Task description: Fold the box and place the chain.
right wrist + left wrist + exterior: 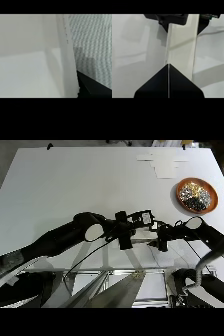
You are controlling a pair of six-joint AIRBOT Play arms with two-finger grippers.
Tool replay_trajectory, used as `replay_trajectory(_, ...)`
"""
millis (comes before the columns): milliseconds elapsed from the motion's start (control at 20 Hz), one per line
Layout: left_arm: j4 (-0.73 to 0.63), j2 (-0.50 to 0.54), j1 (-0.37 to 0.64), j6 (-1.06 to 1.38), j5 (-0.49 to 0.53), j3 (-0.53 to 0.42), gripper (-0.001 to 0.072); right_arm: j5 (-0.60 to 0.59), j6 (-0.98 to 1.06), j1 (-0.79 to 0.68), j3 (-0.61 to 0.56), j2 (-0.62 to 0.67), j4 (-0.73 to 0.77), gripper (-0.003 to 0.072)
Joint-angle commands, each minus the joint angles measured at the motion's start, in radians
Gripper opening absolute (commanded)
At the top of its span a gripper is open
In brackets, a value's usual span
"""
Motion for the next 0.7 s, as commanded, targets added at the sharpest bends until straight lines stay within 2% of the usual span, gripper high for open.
replay_trajectory(0,0.143,0.08,-0.008,-0.15,-0.225,0.001,-0.0003,0.0,0.0,0.0,0.0,0.001,0.0,0.034)
replay_trajectory(50,0.148,0.085,-0.012,-0.162,-0.325,0.0,-0.0003,0.0,0.0,0.0,0.001,0.001,0.0,0.034)
replay_trajectory(150,0.14,0.071,-0.019,-0.162,-0.462,0.0,-0.0003,0.0,0.0,0.0,0.001,0.001,0.0,0.034)
replay_trajectory(250,0.1,0.041,-0.021,-0.146,-0.466,0.0,-0.0003,0.0,0.0,0.0,0.001,0.001,0.0,0.034)
replay_trajectory(300,0.076,0.024,-0.021,-0.117,-0.414,0.0,-0.0003,0.0,0.0,0.0,0.001,0.001,0.0,0.034)
replay_trajectory(450,-0.014,-0.036,-0.021,-0.02,-0.147,0.0,-0.0002,0.0,0.0,0.0,0.001,0.001,0.0,0.034)
replay_trajectory(650,-0.021,-0.09,-0.017,-0.008,0.118,0.0,-0.0002,0.0,0.0,0.0,0.001,0.001,0.0,0.034)
